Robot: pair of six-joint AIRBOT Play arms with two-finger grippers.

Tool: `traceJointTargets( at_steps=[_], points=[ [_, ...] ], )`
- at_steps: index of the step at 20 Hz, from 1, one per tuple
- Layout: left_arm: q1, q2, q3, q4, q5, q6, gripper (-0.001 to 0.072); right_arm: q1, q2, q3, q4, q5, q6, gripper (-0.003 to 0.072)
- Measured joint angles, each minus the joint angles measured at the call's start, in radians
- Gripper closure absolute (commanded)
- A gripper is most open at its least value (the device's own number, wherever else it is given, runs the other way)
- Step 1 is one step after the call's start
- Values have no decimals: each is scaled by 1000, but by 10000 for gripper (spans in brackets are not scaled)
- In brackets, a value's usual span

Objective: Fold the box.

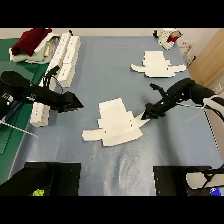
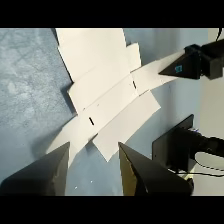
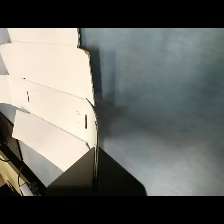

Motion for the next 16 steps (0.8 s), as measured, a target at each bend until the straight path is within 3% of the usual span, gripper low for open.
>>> traceJointTargets(
  at_steps=[4,7,12,16],
  points=[
    [119,0,-21,4,-79,19,228,107,183,-212,27,142,8,682],
    [154,-5,-89,6,-74,44,227,181,338,-370,35,302,71,681],
    [120,-81,-205,-44,17,143,228,282,460,-481,38,438,147,681],
    [42,-220,-211,-143,100,249,229,341,484,-502,37,476,187,681]
  ],
)
